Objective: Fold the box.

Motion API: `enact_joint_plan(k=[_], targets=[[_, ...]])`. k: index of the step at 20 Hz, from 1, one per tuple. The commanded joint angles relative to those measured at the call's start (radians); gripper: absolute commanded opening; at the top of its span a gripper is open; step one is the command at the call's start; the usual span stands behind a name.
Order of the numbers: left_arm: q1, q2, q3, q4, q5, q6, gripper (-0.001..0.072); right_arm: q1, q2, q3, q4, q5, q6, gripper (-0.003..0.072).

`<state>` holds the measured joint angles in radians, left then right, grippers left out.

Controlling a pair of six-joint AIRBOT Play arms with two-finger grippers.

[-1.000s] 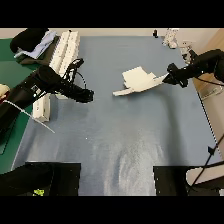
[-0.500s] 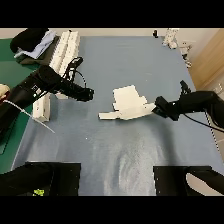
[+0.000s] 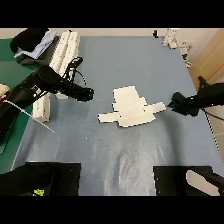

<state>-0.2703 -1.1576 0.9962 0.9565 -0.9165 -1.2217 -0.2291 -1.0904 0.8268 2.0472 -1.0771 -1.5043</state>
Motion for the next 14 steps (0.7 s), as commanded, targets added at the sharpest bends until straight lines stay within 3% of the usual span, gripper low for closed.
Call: enact_joint_plan(k=[1, 7, 11, 14], targets=[[0.000, -0.001, 0.001, 0.000, 0.001, 0.000, 0.0013, -0.200, -0.190, 0.176, 0.194, -0.201, -0.313, 0.0309], [0.000, -0.001, 0.001, -0.001, 0.000, 0.000, 0.0013, -0.196, -0.537, 0.370, 0.292, -0.352, -0.515, 0.0309], [0.000, -0.001, 0.001, -0.015, 0.000, 0.000, 0.0013, -0.137, -0.637, 0.437, 0.291, -0.383, -0.540, 0.0301], [0.000, -0.001, 0.001, -0.015, 0.000, 0.000, 0.0013, -0.106, -0.647, 0.444, 0.282, -0.294, -0.558, 0.0301]])
